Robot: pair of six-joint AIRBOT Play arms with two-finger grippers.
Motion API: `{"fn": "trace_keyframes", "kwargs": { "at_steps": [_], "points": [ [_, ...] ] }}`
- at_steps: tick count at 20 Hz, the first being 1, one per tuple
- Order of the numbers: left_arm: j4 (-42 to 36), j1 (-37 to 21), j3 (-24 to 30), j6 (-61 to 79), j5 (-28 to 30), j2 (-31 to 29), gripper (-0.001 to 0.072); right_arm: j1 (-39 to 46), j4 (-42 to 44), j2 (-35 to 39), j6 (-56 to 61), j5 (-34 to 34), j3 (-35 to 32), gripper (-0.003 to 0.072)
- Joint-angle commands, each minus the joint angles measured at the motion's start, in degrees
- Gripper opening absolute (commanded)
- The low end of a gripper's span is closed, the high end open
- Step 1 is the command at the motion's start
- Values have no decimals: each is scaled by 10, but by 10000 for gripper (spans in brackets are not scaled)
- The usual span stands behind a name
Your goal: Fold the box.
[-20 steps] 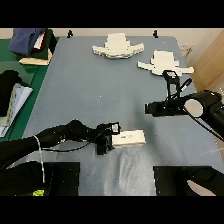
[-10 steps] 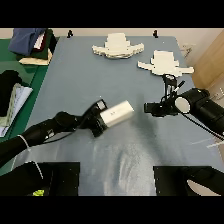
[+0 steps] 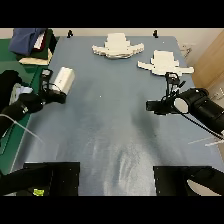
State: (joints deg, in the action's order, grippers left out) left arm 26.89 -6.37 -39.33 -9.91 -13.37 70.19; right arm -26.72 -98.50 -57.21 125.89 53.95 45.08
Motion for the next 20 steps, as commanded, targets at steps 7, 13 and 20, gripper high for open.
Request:
{"fn": "trace_keyframes", "kwargs": {
  "at_steps": [7, 13, 20],
  "points": [
    [5, -66, -337, -26, -19, 301, 525, 0, -4, 0, 44, -5, 0, 4],
    [123, -66, -425, -122, -28, 399, 526, 0, 5, 0, 58, -4, 0, 4],
    [129, -65, -425, -120, -24, 407, 525, 0, 8, 0, 67, -4, 0, 4]
  ]
}}
